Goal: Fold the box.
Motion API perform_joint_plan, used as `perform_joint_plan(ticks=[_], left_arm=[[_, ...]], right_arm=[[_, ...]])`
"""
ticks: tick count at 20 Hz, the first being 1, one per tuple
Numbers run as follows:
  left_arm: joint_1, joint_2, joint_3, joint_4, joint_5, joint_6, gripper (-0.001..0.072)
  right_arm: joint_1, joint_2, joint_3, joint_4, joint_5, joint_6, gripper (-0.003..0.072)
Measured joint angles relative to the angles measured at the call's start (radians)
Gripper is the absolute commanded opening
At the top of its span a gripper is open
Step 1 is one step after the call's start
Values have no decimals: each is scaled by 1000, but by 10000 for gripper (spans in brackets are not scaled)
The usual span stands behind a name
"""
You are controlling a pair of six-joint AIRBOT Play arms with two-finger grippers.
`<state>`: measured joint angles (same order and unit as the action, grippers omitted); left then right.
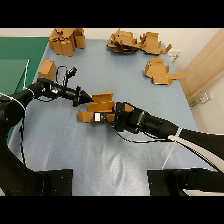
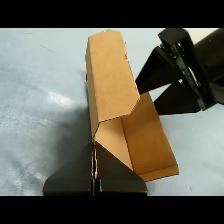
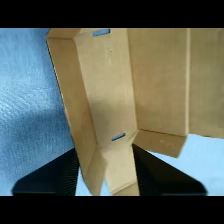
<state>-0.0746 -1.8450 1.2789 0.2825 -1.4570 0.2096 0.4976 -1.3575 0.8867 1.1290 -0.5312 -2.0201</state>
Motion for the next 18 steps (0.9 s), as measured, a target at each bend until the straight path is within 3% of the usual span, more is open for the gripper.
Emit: perform_joint_plan(ticks=[1, 2, 4, 18], left_arm=[[0, 0, 0, 2, -7, 0, 11], [0, 0, 0, 5, -11, 0, 10], [0, 0, 0, 10, -22, 1, 11], [0, 0, 0, 35, -60, 2, 10]], right_arm=[[-1, 0, 1, -3, 5, 5, 606], [-2, 0, 2, -5, 11, 10, 678], [-9, 0, 2, -6, 21, 22, 711], [-57, -2, 2, 0, 105, 57, 720]])
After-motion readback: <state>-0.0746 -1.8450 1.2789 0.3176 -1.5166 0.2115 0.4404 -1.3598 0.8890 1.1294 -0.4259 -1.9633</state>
